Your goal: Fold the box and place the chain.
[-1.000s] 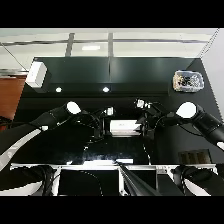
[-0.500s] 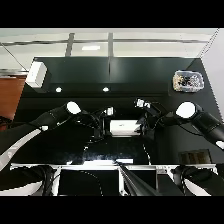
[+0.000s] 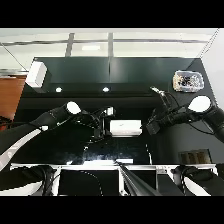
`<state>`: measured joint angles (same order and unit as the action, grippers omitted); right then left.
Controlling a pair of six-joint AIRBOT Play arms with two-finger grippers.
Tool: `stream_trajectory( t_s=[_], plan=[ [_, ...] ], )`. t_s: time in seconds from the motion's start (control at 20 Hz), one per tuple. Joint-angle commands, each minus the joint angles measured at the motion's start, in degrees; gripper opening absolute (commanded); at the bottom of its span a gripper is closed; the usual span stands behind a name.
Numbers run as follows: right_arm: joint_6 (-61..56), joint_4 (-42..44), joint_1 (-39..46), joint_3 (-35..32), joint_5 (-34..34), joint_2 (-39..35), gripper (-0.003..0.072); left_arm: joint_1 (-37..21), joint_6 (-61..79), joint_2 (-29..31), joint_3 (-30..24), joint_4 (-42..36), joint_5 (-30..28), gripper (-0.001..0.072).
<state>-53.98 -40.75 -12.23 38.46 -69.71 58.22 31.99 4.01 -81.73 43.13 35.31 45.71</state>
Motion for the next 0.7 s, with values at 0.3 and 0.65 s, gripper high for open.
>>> stream_trajectory(
  t_s=[0.3,0.65],
  plan=[
    [-8.57,15.41,-5.55,-4.9,11.32,6.73,0.0008,0.04,0.02,-0.02,-0.04,0.02,-0.04,0.0398],
    [-9.88,14.38,-5.53,-4.92,14.49,7.3,0.0008,0.04,0.04,-0.02,-0.04,0.02,-0.04,0.0398]
  ],
)
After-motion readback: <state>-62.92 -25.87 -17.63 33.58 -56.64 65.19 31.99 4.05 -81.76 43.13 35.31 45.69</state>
